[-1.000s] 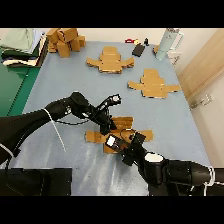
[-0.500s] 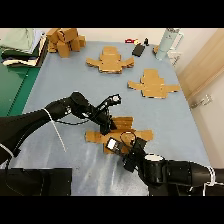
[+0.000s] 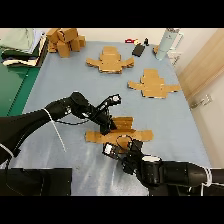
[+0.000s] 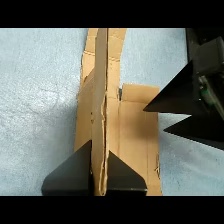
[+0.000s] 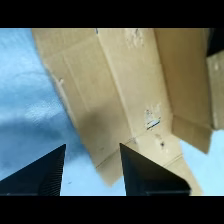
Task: Fold the box.
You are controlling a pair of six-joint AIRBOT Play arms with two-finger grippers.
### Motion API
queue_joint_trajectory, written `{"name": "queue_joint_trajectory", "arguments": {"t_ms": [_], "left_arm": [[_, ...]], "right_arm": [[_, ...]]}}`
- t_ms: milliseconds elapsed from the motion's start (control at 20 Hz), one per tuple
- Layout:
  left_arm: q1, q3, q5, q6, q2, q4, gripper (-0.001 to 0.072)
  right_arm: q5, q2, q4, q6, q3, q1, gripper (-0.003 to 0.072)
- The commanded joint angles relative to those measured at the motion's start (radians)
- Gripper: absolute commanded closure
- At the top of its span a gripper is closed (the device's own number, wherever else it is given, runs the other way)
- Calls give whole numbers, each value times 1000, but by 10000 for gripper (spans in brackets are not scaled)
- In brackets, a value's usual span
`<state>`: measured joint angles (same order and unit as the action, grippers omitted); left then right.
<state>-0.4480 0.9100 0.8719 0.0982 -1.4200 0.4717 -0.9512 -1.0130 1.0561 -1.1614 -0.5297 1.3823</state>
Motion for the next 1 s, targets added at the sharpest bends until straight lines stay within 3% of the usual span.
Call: {"name": "queue_joint_trajectory", "arguments": {"t_ms": [0,200,750,800,850,950], "left_arm": [[0,1,0,0,1,0,693],[0,1,0,0,1,0,693],[-1,1,0,0,1,0,694],[-1,1,0,0,1,0,693],[-1,1,0,0,1,0,693],[-1,1,0,0,1,0,693]], "right_arm": [[2,-52,-117,32,-1,1,158],[-21,-29,-214,127,-23,1,158],[-34,17,-229,151,-45,1,153],[-34,18,-233,151,-46,1,91],[-34,18,-234,151,-47,1,-33],[-33,19,-233,151,-46,1,-32]]}}
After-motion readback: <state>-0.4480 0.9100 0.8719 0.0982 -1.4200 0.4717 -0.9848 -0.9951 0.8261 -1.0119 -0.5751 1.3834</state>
